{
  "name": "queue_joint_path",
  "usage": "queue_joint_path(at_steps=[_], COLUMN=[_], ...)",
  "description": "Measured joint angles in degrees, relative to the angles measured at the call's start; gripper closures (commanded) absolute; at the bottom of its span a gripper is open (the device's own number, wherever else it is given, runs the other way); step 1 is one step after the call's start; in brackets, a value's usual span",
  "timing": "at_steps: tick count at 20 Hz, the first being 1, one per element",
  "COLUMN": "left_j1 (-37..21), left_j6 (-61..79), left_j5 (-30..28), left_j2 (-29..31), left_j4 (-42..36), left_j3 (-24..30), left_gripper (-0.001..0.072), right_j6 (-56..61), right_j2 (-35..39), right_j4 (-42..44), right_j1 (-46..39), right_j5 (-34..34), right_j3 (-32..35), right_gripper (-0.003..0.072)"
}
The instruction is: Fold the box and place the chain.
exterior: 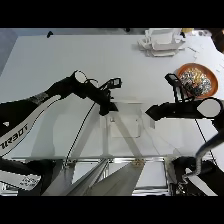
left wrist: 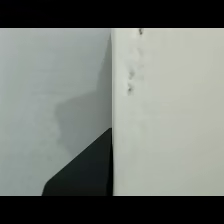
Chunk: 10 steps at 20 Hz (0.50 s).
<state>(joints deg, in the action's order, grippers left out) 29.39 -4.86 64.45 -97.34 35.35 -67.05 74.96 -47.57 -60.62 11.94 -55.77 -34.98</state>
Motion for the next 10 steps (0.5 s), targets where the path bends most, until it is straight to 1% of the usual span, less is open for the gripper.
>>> queue_joint_path(at_steps=[8,10], left_j1=[1.0,1.1], left_j6=[1.7,1.4], left_j5=[-6.4,-7.0], left_j2=[0.2,0.7], left_j4=[-0.9,-1.1], left_j3=[0.0,0.7], left_gripper=[0.0717,0.0718], right_j6=[0.0,0.0], right_j2=[0.0,0.0], right_j4=[-3.1,-3.3], right_j1=[0.0,0.0], right_j5=[0.4,0.3], right_j3=[-0.4,-0.4], right_gripper=[0.0268,0.0268])
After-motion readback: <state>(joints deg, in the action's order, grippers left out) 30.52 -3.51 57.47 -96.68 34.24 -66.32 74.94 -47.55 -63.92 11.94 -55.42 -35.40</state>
